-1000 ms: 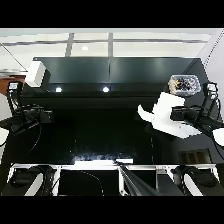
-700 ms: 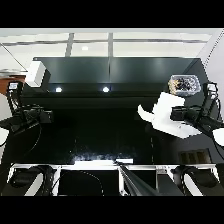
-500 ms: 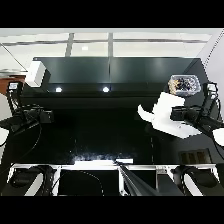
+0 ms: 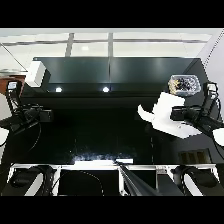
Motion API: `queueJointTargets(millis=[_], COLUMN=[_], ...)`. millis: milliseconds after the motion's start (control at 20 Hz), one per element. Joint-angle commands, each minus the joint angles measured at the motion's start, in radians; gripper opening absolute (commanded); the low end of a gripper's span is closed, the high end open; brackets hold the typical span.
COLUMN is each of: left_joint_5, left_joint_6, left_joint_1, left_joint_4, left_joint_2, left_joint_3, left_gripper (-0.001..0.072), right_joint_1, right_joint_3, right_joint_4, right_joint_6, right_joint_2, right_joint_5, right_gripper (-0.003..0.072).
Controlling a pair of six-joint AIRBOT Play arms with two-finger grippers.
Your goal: Fold the box and place the chain.
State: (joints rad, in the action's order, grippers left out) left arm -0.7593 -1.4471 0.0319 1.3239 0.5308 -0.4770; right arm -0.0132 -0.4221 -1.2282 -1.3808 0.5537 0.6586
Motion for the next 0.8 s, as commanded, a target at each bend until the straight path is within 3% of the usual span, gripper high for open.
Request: queueJointTargets(millis=[0,50,100,150,250,400,500,600,650,750], left_joint_5=[0.077,0.092,0.117,0.155,0.217,0.226,0.214,0.201,0.198,0.198], left_joint_6=[0.0,0.0,0.0,0.0,-0.002,0.0,0.0,0.0,0.0,0.0], left_joint_1=[0.001,0.0,0.001,0.001,0.001,0.001,0.001,0.001,0.001,0.001], left_joint_4=[-0.001,-0.001,-0.005,-0.025,-0.09,-0.102,-0.104,-0.106,-0.106,-0.106], left_joint_2=[-0.001,-0.001,0.0,0.002,0.005,0.005,0.005,0.006,0.006,0.006], left_joint_3=[0.0,0.0,0.0,0.0,0.0,-0.006,-0.006,-0.006,-0.006,-0.006], left_gripper=[0.0032,0.0031,0.0032,0.0075,0.0694,0.0698,0.0698,0.0698,0.0698,0.0698], right_joint_1=[0.001,0.001,0.001,0.001,0.017,0.207,0.444,0.702,0.82,0.979], right_joint_3=[0.0,0.0,0.0,0.0,-0.015,-0.111,-0.173,-0.226,-0.253,-0.304], right_joint_4=[0.0,-0.002,-0.011,-0.016,-0.089,-0.439,-0.531,-0.419,-0.261,0.122], right_joint_6=[0.0,0.0,0.0,-0.001,-0.054,-0.327,-0.331,-0.31,-0.215,0.111], right_joint_2=[0.0,0.0,0.0,0.0,0.0,0.016,0.079,0.19,0.262,0.418], right_joint_5=[-0.019,-0.019,-0.02,-0.022,-0.002,0.097,0.126,0.146,0.185,0.383], right_gripper=[0.0037,0.0039,0.0182,0.072,0.072,0.072,0.072,0.072,0.072,0.072])
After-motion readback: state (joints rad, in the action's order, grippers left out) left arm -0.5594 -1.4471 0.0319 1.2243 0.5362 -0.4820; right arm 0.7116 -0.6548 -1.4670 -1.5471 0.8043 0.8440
